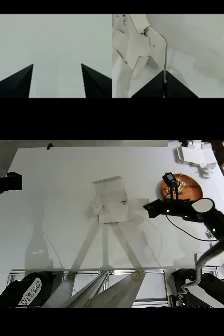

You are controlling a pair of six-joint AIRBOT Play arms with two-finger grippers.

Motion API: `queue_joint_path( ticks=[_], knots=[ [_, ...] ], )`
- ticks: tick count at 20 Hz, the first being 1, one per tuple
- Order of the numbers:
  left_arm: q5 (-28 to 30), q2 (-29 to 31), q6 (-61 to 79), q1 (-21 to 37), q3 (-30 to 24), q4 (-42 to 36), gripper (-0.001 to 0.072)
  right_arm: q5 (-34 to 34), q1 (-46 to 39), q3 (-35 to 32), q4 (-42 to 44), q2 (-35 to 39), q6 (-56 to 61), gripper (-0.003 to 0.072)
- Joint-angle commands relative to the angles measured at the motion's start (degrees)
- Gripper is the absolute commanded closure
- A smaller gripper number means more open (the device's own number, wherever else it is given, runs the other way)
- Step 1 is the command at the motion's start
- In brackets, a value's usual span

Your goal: Fold the box and place the chain.

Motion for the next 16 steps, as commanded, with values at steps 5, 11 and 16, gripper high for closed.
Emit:
queue_joint_path(
  ticks=[5, 11, 16],
  knots=[
    [0.0, 0.0, 0.0, 0.0, 0.0, 0.0, 0.0056, -23.5, 9.8, -14.4, 26.5, 0.2, -19.8, 0.0679],
    [0.0, 0.0, 0.0, 0.0, 0.0, 0.0, 0.0056, -26.6, 12.4, -16.1, 30.1, -2.1, -23.0, 0.0678],
    [0.0, 0.0, 0.0, 0.0, 0.0, 0.0, 0.0056, -27.0, 13.6, -16.1, 33.2, -2.8, -24.6, 0.0677]
  ],
)
